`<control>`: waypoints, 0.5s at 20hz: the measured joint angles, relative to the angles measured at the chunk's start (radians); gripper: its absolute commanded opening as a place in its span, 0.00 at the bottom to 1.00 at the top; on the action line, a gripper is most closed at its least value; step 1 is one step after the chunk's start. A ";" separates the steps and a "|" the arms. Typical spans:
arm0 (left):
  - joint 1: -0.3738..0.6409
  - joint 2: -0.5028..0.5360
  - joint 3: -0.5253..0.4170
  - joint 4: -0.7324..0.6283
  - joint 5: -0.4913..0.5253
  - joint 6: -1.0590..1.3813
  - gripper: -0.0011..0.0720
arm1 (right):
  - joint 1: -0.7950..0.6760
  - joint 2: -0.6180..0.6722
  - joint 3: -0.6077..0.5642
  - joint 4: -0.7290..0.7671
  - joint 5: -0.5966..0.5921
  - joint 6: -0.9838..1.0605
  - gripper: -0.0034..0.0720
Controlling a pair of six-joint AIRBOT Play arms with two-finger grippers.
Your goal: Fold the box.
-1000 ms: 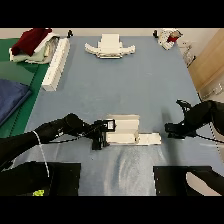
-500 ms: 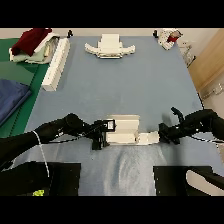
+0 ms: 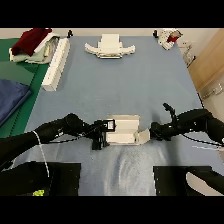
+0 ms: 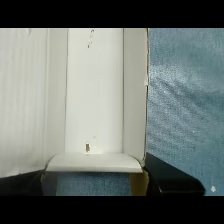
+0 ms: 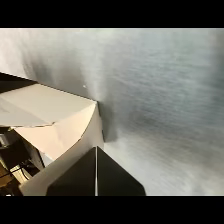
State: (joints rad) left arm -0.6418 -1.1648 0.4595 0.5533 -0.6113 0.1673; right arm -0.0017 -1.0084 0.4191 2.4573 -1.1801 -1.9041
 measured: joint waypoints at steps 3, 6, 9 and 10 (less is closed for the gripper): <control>0.000 0.000 0.000 0.000 0.000 0.000 0.77 | 0.013 0.015 0.012 0.005 0.006 0.011 0.55; 0.000 0.000 0.000 0.000 0.000 0.000 0.77 | 0.019 0.021 0.017 0.008 -0.010 0.016 0.67; 0.000 0.000 0.000 0.000 0.000 0.000 0.77 | 0.021 0.024 0.019 0.011 -0.027 0.018 0.67; 0.000 0.000 0.000 0.000 0.000 0.000 0.77 | 0.026 0.024 0.020 0.013 -0.029 0.018 0.67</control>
